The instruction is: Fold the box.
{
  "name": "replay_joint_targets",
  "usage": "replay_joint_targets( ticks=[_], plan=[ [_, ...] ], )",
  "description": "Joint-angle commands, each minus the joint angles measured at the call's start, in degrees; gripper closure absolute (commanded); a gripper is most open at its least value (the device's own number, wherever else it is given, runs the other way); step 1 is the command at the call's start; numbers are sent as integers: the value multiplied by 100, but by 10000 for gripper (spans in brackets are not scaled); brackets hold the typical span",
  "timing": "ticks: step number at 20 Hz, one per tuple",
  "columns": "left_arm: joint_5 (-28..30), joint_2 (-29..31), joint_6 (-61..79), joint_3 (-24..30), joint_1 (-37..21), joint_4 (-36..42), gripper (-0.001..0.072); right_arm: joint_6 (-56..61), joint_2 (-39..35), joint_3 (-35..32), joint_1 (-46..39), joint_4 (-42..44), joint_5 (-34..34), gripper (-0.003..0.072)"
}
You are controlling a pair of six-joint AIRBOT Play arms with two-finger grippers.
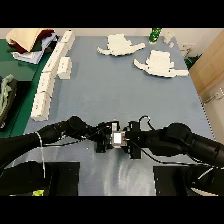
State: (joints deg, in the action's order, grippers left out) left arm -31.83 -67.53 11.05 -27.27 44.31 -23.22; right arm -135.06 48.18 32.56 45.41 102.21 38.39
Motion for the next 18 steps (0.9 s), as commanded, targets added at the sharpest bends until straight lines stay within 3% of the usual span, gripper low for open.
replay_joint_targets(
  ticks=[1,2,5,7,10,14,18],
  plan=[
    [22,2,-11,-4,-2,7,238,7,-291,-2,7,160,72,202],
    [22,2,-13,-4,-2,7,238,66,-417,-2,4,175,96,214],
    [22,2,-11,-4,-2,7,238,732,-859,-28,4,177,195,367],
    [22,2,-13,-4,-2,7,238,999,-1097,-210,-7,177,57,662],
    [22,2,-13,-4,-2,7,238,1945,-1408,-964,-9,227,-957,684],
    [22,2,-13,-4,-2,7,238,2857,-1580,-2033,7,479,-3034,684],
    [22,2,-13,-4,-2,7,238,3211,-1574,-2227,4,476,-3338,683]
  ],
)
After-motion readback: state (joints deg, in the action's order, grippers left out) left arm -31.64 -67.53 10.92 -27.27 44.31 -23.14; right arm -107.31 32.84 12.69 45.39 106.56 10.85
